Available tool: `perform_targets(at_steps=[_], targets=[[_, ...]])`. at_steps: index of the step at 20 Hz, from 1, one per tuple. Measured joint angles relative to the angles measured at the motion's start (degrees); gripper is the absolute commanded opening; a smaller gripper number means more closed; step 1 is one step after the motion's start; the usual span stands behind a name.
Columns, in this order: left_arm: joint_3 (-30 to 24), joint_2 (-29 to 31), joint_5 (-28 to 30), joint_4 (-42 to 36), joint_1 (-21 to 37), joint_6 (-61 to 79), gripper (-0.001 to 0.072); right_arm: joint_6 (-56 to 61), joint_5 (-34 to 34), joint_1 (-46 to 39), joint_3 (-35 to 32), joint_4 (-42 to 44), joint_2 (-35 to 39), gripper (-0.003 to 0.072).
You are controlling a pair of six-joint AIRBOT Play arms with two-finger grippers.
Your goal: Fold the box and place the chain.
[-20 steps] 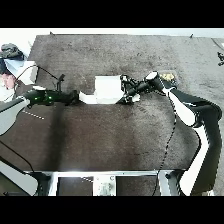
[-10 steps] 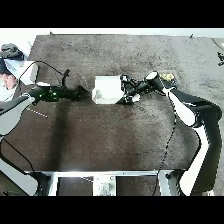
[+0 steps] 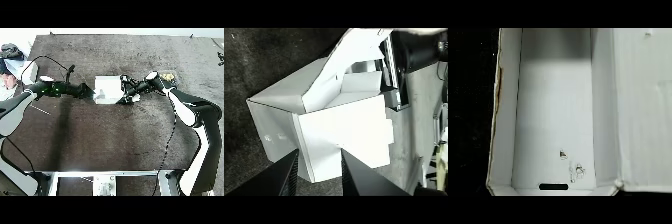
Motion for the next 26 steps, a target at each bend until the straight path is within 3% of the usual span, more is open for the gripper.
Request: perform_targets(at_steps=[6, 14, 26], targets=[[2.0, 0.0, 1.1, 3.0, -1.5, -3.9, 0.0299, 0.0, 0.0, 0.0, 0.0, 0.0, 0.0, 0.0451], [10.3, 0.0, 2.7, 19.4, -6.7, -21.0, 0.0298, 0.0, 0.0, 0.0, 0.0, 0.0, 0.0, 0.0451], [16.1, 0.0, 4.7, 39.4, -13.3, -44.5, 0.0298, 0.0, 0.0, 0.0, 0.0, 0.0, 0.0, 0.0451]])
